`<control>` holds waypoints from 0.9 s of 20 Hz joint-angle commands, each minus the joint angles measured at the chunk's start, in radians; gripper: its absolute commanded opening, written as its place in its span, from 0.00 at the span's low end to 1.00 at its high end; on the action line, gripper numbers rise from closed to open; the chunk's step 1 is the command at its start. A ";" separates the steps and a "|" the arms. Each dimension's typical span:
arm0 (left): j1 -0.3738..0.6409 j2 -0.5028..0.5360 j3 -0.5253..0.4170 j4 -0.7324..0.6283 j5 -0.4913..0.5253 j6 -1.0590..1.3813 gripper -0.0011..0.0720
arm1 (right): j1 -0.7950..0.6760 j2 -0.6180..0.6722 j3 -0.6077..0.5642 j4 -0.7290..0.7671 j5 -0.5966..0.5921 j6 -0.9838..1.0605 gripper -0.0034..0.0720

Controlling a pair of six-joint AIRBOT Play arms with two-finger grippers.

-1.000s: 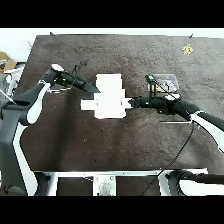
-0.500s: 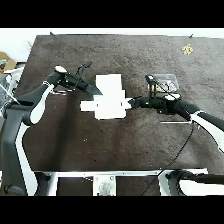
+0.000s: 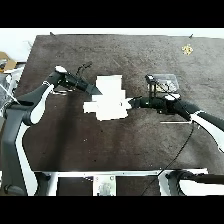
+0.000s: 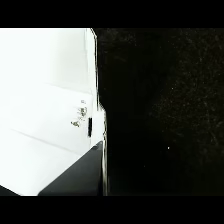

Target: Fold the box and place the chain.

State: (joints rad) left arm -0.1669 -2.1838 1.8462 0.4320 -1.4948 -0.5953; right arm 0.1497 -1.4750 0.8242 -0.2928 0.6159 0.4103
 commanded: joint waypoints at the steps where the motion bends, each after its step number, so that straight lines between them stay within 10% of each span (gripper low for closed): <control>1: 0.000 0.000 0.001 0.005 -0.022 0.035 0.03 | 0.001 0.002 0.001 0.000 -0.003 0.000 0.38; 2: 0.000 0.000 0.001 0.005 -0.027 0.077 0.03 | -0.002 0.010 0.001 -0.012 -0.003 0.000 0.78; 3: 0.000 0.002 0.001 0.005 -0.031 0.129 0.03 | -0.006 0.024 0.001 -0.037 -0.004 0.000 0.79; 15: -0.001 0.083 -0.003 0.070 0.133 0.704 0.03 | -0.147 0.173 0.011 -0.074 -0.002 -0.237 0.79; 18: -0.001 0.081 -0.005 0.071 0.190 0.765 0.03 | -0.147 0.173 0.011 -0.074 0.003 -0.261 0.56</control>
State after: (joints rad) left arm -0.1669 -2.1044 1.8423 0.4843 -1.3613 0.0708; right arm 0.0063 -1.3060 0.8341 -0.3660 0.6113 0.2039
